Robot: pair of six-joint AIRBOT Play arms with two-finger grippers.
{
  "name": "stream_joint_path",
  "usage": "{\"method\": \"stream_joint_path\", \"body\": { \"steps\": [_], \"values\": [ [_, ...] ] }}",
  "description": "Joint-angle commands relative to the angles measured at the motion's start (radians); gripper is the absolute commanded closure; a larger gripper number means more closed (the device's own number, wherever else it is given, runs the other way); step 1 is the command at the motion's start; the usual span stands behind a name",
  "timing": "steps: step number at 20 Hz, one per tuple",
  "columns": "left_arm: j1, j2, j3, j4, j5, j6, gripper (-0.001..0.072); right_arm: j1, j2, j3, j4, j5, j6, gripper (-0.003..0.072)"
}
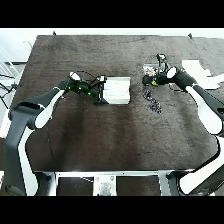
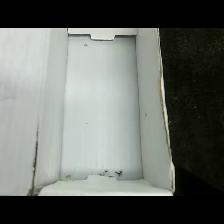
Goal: Fold the box and place the chain.
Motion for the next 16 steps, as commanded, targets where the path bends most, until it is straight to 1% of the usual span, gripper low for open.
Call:
{"method": "stream_joint_path", "body": {
  "steps": [1,2,3,5,6,7,8,9,10,13,16],
  "values": [
    [0.000,0.001,0.000,-0.001,0.000,0.000,0.0084,-0.010,-0.037,0.040,-0.043,-0.002,0.042,0.0248],
    [0.000,0.001,0.000,-0.005,0.000,0.000,0.0084,-0.012,-0.046,0.047,-0.046,-0.006,0.042,0.0264],
    [0.000,0.001,0.000,-0.011,0.000,0.000,0.0084,-0.011,-0.058,0.059,-0.047,-0.012,0.042,0.0307],
    [0.000,0.001,0.000,-0.015,0.000,0.000,0.0084,-0.008,-0.082,0.091,-0.038,-0.013,0.038,0.0331],
    [0.000,0.001,0.000,-0.015,0.000,0.000,0.0084,-0.002,-0.088,0.105,-0.031,-0.011,0.031,0.0385],
    [0.000,0.001,0.000,-0.015,0.000,0.000,0.0084,0.003,-0.090,0.107,-0.031,-0.008,0.012,0.0395],
    [0.000,0.001,0.000,-0.015,0.000,0.000,0.0084,0.003,-0.090,0.107,-0.032,-0.003,0.012,0.0443],
    [0.000,0.001,0.000,-0.015,0.000,0.000,0.0084,0.003,-0.089,0.108,-0.031,0.002,0.003,0.0527],
    [0.000,0.001,0.000,-0.015,0.000,0.000,0.0084,0.005,-0.089,0.112,-0.031,0.002,-0.007,0.0687],
    [0.000,0.001,0.000,-0.015,0.000,0.000,0.0084,0.008,-0.085,0.116,-0.031,0.010,-0.007,0.0682],
    [0.000,0.001,0.000,-0.015,0.000,0.000,0.0084,0.007,-0.040,0.119,-0.031,0.095,-0.007,0.0683]
  ]
}}
